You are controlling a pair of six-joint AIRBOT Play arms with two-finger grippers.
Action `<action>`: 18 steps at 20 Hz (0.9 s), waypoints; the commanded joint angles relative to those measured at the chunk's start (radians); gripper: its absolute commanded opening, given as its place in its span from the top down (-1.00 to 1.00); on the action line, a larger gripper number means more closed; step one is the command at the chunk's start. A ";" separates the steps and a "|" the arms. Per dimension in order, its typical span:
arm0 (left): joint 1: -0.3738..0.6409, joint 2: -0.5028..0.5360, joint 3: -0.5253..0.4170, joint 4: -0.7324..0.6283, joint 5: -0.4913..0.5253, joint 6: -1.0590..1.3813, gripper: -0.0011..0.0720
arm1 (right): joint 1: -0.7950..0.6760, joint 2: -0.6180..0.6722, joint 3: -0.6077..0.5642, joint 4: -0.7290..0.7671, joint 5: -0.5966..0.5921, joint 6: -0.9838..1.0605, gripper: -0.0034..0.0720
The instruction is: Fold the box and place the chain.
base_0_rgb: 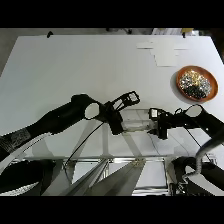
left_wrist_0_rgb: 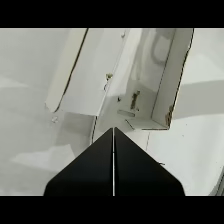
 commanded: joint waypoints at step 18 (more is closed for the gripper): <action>0.065 -0.027 -0.083 -0.047 -0.117 0.321 0.14 | 0.000 0.001 0.001 0.000 0.001 0.000 0.01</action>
